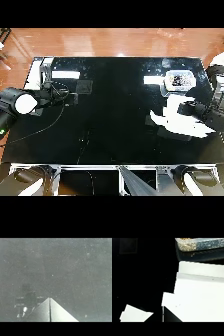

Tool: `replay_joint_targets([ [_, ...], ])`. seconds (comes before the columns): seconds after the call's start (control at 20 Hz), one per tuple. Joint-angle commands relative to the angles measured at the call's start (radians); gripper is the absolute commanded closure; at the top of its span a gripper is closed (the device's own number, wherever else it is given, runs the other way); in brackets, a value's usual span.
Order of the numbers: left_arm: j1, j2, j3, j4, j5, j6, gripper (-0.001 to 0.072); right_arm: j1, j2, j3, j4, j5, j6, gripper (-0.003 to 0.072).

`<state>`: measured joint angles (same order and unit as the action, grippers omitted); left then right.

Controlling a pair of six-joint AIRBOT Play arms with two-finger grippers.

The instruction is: Fold the box and place the chain.

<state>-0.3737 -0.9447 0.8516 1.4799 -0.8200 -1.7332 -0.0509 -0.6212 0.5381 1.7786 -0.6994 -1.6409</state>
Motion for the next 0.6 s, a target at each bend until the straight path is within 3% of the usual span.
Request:
replay_joint_targets([
  [0.0,0.001,-0.001,0.000,0.000,-0.001,0.000,0.0691,0.001,0.001,0.000,0.000,0.000,0.000,0.0668],
  [0.55,0.001,-0.002,0.000,0.001,-0.026,0.001,0.0691,0.001,0.001,0.000,0.000,0.000,0.000,0.0668],
])
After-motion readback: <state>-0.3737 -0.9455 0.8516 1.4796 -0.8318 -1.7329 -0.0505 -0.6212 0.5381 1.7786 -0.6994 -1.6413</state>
